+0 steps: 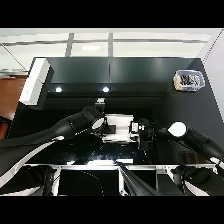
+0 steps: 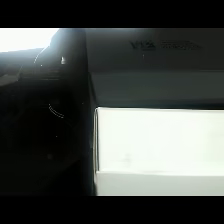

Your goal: Fold the box and place the chain.

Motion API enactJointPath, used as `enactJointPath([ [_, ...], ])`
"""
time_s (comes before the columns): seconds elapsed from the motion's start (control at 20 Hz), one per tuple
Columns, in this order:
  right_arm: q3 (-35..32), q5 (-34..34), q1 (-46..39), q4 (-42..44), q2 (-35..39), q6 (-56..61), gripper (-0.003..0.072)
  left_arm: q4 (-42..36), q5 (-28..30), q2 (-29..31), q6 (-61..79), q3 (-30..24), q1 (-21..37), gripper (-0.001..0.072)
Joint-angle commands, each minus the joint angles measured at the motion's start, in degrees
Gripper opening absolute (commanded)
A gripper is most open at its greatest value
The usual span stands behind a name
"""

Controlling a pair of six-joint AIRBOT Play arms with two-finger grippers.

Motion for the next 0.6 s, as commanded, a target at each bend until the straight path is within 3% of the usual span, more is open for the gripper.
enactJointPath([
  [0.0, 0.0, -0.26, 0.02, 1.31, -0.04, 0.17, 0.0239, -0.24, 0.15, -0.04, -0.02, 0.0, -0.02, 0.0024],
  [0.15, -0.02, -0.39, 0.02, 1.66, -0.04, 0.22, 0.0242, -0.24, 0.13, -0.04, -0.02, 0.0, -0.02, 0.0023],
  [0.25, -0.31, -0.9, 0.02, 2.05, -0.04, 0.24, 0.045, -0.24, 0.13, -0.04, 0.0, 0.0, -0.02, 0.0023],
  [0.35, -0.42, -1.01, 0.02, 2.01, -0.04, 0.22, 0.0281, -0.26, 0.11, -0.04, -0.02, 0.0, -0.02, 0.0023],
  [0.4, -0.42, -0.98, 0.02, 2.03, -0.04, 0.24, 0.0279, -0.24, 0.13, -0.04, -0.02, 0.0, -0.02, 0.0023],
  [0.5, -0.42, -1.27, 0.02, 1.97, -0.04, 0.24, 0.0354, -0.22, 0.15, -0.04, -0.02, 0.0, -0.02, 0.0023],
  [0.55, -0.42, -1.25, 0.0, 1.9, -0.04, 0.26, 0.0313, -0.22, 0.15, -0.04, 0.0, 0.0, -0.02, 0.0024],
])
